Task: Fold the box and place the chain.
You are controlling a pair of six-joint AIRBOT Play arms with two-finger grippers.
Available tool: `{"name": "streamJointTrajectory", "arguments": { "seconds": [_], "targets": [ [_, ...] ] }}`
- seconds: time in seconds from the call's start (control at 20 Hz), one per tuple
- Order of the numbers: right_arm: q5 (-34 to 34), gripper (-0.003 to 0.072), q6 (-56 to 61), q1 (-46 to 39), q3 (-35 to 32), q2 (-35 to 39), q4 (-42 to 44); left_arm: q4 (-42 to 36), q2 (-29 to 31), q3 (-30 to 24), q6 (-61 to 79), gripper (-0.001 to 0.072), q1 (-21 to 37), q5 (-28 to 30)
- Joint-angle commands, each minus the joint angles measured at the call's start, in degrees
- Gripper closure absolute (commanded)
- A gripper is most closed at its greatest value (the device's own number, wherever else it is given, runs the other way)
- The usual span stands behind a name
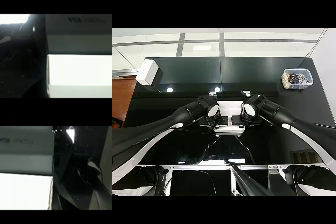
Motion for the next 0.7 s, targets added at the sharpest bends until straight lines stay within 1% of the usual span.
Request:
{"name": "streamJointTrajectory", "arguments": {
  "seconds": [0.0, 0.2, 0.25, 0.3, 0.35, 0.4, 0.65],
  "targets": [
    [0.33, 0.0487, 0.17, 0.04, 0.04, -0.02, 0.11, -0.02, 0.0, 0.04, -0.09, 0.0681, 0.02, 0.02],
    [0.22, 0.0488, 0.17, 0.04, 0.04, -0.63, 0.24, -0.02, 0.0, 0.04, -0.07, 0.0682, 0.02, 0.02],
    [0.31, 0.05, 0.17, 0.04, 0.04, -0.94, 0.37, -0.02, 0.0, 0.04, -0.07, 0.0681, 0.02, 0.02],
    [0.31, 0.0633, 0.15, 0.07, 0.04, -1.05, 0.37, -0.02, 0.0, 0.04, -0.07, 0.0681, 0.02, 0.02],
    [0.13, 0.0662, 0.17, 0.07, 0.07, -1.05, 0.5, -0.02, 0.0, 0.04, -0.09, 0.0681, 0.02, 0.02],
    [0.09, 0.0675, 0.17, 0.04, 0.07, -1.07, 0.52, -0.02, 0.0, 0.04, -0.07, 0.0682, 0.02, 0.02],
    [0.17, 0.0676, 0.17, 0.04, 0.07, -1.05, 0.57, -0.11, 0.0, 0.04, -0.07, 0.0681, 0.02, 0.04]
  ]
}}
